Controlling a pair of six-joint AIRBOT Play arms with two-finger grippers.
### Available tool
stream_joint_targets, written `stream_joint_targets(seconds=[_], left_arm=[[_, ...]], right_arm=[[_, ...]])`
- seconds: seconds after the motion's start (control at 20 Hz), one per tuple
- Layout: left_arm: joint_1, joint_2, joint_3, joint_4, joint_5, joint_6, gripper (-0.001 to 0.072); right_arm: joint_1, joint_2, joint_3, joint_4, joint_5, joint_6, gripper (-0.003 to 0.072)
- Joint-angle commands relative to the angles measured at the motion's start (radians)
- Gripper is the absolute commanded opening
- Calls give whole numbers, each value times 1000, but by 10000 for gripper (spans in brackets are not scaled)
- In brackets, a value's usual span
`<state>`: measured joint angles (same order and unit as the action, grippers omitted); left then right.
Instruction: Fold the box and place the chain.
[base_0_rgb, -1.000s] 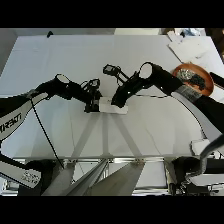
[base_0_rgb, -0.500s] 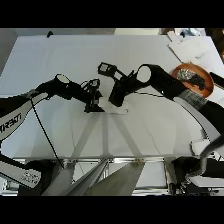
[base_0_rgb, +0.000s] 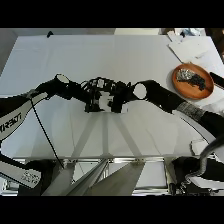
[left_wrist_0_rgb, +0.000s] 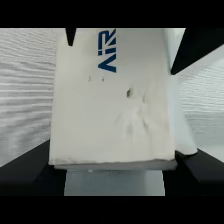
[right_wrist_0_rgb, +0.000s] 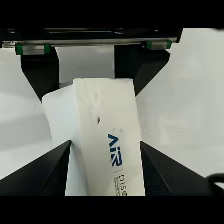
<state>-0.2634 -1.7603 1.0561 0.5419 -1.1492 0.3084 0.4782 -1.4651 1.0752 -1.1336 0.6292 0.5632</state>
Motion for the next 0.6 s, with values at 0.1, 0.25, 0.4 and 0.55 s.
stream_joint_targets(seconds=[0.1,0.25,0.4,0.55], left_arm=[[0,0,0,5,-7,5,396],[0,0,0,5,-7,5,396],[0,0,0,5,-7,5,396],[0,0,0,5,-7,5,396]], right_arm=[[5,53,-10,-146,-45,68,396],[5,56,-10,-146,-5,68,295],[7,55,-10,-145,44,68,287],[7,53,-11,-142,78,68,218]])
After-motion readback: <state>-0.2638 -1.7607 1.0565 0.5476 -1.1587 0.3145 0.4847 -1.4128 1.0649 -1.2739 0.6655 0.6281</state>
